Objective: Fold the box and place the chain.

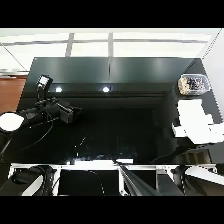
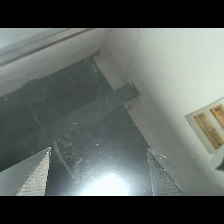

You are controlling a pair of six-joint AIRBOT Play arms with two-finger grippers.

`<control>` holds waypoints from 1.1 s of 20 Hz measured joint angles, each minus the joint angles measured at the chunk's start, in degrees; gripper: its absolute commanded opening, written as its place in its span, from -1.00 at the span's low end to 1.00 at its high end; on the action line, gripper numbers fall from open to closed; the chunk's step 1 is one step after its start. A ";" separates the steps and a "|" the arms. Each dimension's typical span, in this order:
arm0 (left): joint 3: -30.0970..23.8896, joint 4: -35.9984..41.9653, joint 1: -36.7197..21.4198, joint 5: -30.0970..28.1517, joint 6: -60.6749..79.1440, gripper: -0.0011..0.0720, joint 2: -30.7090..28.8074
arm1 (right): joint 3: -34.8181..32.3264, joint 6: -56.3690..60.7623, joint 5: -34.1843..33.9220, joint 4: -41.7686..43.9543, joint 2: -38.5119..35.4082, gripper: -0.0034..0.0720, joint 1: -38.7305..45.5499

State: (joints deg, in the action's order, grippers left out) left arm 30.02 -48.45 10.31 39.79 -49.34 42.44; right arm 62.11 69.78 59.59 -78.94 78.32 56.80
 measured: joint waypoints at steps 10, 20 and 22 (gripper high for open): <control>0.00 -0.13 0.00 0.68 -0.37 0.98 0.00 | 2.16 -22.10 6.91 9.07 6.40 -0.84 1.33; 0.00 -0.15 0.00 0.85 -0.39 0.98 0.00 | 1.29 -24.94 16.98 21.77 6.73 -0.87 -1.84; 0.00 -0.13 0.00 0.85 -0.37 0.98 0.00 | -0.35 -25.94 20.96 28.06 6.40 -0.88 -4.22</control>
State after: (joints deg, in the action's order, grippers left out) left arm 30.02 -48.58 10.31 40.64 -49.71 42.44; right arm 61.76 43.83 80.55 -50.87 84.73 52.58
